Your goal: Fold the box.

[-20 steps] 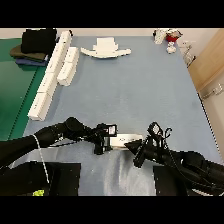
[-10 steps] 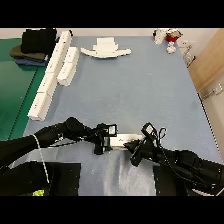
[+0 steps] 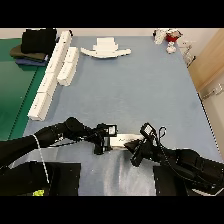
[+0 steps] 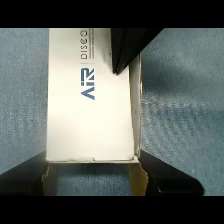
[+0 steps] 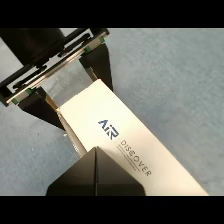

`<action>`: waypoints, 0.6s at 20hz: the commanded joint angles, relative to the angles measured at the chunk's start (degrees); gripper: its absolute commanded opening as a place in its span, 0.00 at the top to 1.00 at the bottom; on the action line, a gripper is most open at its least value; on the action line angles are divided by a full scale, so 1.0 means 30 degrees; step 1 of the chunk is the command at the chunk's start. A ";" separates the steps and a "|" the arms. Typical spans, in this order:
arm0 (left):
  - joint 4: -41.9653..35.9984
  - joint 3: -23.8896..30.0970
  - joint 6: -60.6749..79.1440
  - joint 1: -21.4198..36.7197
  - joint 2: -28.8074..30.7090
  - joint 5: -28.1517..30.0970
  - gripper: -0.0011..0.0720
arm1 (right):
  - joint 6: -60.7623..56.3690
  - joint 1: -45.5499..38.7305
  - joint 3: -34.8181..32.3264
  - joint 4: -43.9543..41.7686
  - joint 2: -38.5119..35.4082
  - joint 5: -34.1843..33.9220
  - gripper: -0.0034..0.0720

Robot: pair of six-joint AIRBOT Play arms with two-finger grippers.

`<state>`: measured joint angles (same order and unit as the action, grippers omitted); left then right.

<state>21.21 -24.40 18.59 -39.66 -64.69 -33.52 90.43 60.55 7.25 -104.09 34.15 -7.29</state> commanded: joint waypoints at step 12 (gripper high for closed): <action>0.0000 0.0000 -0.0015 0.0000 0.0000 0.0007 0.42 | 0.3949 -0.6098 1.1322 0.5187 0.3337 -1.9664 0.95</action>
<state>21.21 -24.40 18.52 -39.64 -64.69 -33.52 95.57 48.40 33.63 -89.54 39.97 -50.85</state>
